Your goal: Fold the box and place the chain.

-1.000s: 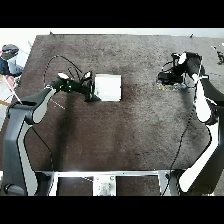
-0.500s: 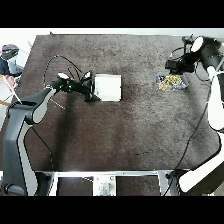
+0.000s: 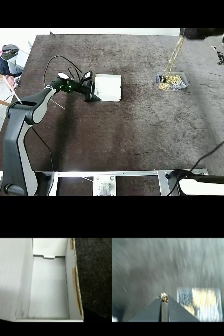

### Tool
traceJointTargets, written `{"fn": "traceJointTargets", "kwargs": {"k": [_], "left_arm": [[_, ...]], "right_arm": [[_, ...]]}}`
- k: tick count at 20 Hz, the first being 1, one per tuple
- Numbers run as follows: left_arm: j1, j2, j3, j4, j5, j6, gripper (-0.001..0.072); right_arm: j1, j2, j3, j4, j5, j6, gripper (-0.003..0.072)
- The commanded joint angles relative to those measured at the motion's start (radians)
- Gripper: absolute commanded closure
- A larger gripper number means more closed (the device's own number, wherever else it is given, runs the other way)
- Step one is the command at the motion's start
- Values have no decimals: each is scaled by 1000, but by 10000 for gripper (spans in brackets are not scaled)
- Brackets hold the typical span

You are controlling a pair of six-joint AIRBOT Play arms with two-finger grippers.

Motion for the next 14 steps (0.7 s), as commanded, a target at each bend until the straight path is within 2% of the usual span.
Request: {"fn": "traceJointTargets", "kwargs": {"k": [1, 3, 6, 10, 14], "left_arm": [[0, 0, 0, 0, 0, 0, 255], [0, 0, 0, 0, 0, 0, 255], [0, 0, 0, 0, 0, 0, 255], [0, 0, 0, 0, 0, 0, 255], [0, 0, 0, 0, 0, 0, 255]], "right_arm": [[100, 117, 0, 0, -213, -92, 678], [169, 150, 0, 0, -304, -138, 678], [262, 161, 0, 0, -360, -162, 678], [365, 131, -6, 22, -283, -161, 678], [441, 82, -106, 90, -267, -160, 678]]}}
